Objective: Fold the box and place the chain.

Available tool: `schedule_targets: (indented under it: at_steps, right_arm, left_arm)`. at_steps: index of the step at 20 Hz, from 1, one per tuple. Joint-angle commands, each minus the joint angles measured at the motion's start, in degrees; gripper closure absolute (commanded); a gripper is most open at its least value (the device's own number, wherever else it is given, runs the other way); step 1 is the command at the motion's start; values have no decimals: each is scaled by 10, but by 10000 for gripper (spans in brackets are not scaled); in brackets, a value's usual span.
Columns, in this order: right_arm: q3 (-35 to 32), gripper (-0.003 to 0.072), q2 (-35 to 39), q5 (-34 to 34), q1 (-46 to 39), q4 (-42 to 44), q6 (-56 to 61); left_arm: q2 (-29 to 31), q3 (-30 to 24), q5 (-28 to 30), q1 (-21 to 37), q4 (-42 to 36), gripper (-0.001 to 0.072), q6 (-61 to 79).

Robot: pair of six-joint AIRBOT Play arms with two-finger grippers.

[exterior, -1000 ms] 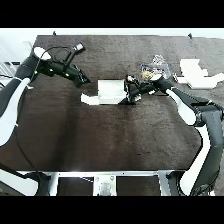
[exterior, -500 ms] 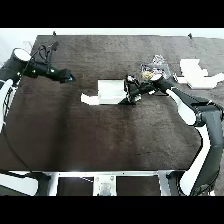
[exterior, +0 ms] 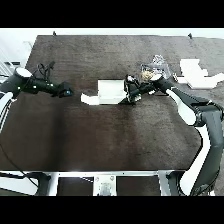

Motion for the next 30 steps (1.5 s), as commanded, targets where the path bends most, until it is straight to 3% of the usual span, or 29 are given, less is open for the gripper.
schedule_targets:
  at_steps: [1, 12, 21, 27, 29, 30]
  right_arm:
    - [0, 93, 0, 0, 0, 0, 0]
    - [0, 93, 0, 0, 0, 0, 0]
    - [0, 93, 0, 0, 0, 0, 0]
    - [0, 93, 0, 0, 0, 0, 0]
    - [0, 93, 0, 0, 0, 0, 0]
    - [0, 93, 0, 0, 0, 0, 0]
  left_arm:
    - [-8, -28, 24, 4, -21, 695, 22]
    - [-82, -28, 47, -7, -104, 695, 53]
    - [-122, -21, 81, -85, -168, 693, 61]
    - [-120, 19, 42, -85, -181, 686, 60]
    - [-119, 29, 41, -85, -189, 474, 59]
    - [-116, 30, 42, -85, -191, 471, 60]
